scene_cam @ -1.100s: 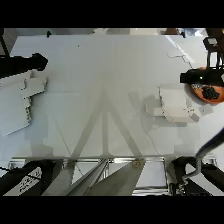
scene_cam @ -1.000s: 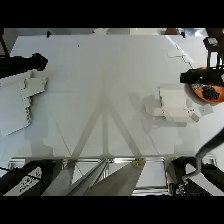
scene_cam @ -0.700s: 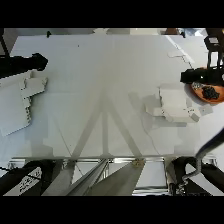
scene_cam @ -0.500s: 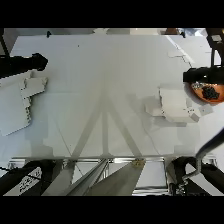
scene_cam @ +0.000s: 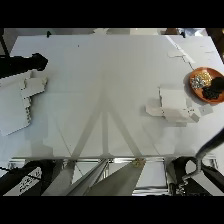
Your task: Fold the box and place the chain.
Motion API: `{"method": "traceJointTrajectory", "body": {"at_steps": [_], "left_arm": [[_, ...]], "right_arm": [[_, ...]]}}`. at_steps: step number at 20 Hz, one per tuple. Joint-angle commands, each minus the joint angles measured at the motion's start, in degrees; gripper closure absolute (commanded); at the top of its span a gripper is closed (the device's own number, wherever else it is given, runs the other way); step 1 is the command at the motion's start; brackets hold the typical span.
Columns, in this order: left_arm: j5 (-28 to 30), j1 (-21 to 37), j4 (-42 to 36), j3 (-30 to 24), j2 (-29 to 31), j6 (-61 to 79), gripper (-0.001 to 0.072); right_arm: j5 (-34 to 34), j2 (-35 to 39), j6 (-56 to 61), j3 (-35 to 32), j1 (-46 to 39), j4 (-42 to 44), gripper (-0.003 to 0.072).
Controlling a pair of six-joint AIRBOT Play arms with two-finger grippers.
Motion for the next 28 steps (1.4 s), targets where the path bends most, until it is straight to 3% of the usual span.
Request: {"method": "traceJointTrajectory", "body": {"at_steps": [1, 6, 13, 23, 26, 28], "left_arm": [[0.0, 0.0, 0.0, 0.0, 0.0, 0.0, 0.0016], [0.0, 0.0, 0.0, 0.0, 0.0, 0.0, 0.0016], [0.0, 0.0, 0.0, 0.0, 0.0, 0.0, 0.0016], [0.0, 0.0, 0.0, 0.0, 0.0, 0.0, 0.0016], [0.0, 0.0, 0.0, 0.0, 0.0, 0.0, 0.0016], [0.0, 0.0, 0.0, 0.0, 0.0, 0.0, 0.0016]], "right_arm": [[7.3, -2.4, -5.5, 0.3, -10.8, 2.2, 0.0276], [9.6, -9.4, -12.3, 0.3, -18.3, 7.5, 0.0276], [7.4, -20.8, -17.5, 0.4, -18.3, 8.6, 0.0276], [3.1, -27.8, -22.7, 0.4, -18.3, 14.4, 0.0278], [3.1, -29.4, -22.9, 0.4, -18.3, 15.2, 0.0303], [3.4, -29.2, -23.0, 0.4, -18.3, 15.3, 0.0365]]}}
